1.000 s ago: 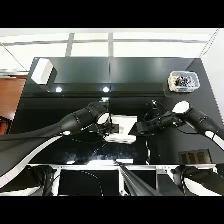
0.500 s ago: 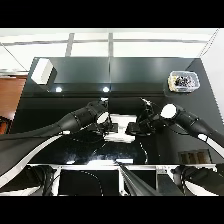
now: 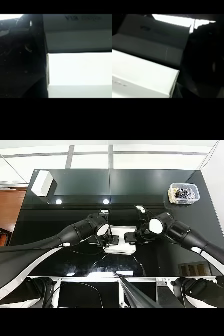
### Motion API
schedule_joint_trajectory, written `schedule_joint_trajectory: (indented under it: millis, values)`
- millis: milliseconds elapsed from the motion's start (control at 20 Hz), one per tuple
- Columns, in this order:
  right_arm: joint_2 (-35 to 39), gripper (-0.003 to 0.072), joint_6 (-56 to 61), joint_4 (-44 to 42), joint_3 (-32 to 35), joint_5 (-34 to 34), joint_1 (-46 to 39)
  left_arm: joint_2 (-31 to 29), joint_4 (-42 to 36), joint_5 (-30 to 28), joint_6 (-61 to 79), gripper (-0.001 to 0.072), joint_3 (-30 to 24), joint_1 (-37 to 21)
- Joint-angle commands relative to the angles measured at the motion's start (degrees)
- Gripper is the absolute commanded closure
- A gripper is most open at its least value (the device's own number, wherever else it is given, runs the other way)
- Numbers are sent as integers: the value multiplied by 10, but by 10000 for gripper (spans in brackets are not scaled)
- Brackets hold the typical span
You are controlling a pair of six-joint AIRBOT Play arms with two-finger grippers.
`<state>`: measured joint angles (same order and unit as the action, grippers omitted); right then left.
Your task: Fold the box and place the chain.
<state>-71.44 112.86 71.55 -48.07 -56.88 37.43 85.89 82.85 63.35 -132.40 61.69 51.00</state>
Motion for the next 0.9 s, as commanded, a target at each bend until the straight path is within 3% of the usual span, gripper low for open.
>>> schedule_joint_trajectory:
  millis: [0,450,500,800,850]
  values:
    - [-15,359,81,79,-28,-54,25,0,3,1,0,685,0,0]
    - [-46,383,124,79,-29,-72,68,0,3,-2,0,685,0,0]
    - [-49,454,125,79,-29,-71,69,0,3,-2,0,685,0,0]
    - [-50,456,134,81,-31,-70,69,0,3,-2,0,685,0,0]
    - [-50,551,136,81,-31,-69,69,0,3,-2,0,685,0,0]
